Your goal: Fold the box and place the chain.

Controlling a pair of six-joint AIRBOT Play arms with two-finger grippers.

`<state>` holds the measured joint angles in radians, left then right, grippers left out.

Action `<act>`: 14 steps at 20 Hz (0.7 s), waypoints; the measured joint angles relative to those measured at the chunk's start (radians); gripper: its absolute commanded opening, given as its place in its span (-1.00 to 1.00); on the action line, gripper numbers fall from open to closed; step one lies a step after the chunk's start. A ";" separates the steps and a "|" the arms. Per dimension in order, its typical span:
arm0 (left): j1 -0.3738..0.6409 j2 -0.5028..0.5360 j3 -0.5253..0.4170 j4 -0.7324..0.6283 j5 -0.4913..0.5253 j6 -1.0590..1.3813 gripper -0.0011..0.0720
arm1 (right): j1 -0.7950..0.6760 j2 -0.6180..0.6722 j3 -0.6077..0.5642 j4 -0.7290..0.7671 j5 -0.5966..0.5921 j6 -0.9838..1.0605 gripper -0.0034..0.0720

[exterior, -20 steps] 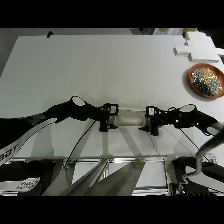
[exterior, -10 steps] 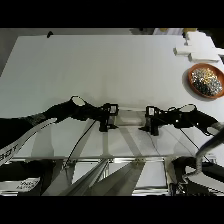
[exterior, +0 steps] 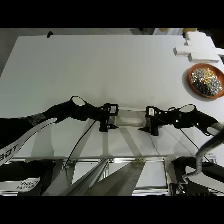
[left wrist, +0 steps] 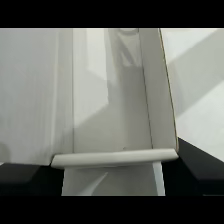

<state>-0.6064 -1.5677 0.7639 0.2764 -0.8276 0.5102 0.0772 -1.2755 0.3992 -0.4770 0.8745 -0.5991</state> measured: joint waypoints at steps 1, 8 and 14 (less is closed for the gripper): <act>0.000 0.000 0.000 -0.004 0.006 -0.001 -0.40 | 0.000 0.009 0.000 0.000 -0.020 0.027 0.92; 0.001 0.000 0.000 0.002 0.008 -0.003 -0.40 | 0.000 0.154 0.000 -0.209 -0.035 0.271 0.89; 0.000 0.000 0.000 0.004 0.004 -0.001 -0.40 | -0.001 0.341 0.000 -0.408 0.030 0.477 0.11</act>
<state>-0.6064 -1.5677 0.7635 0.2802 -0.8238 0.5095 0.0761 -0.9340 0.3996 -0.8852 0.9043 -0.1223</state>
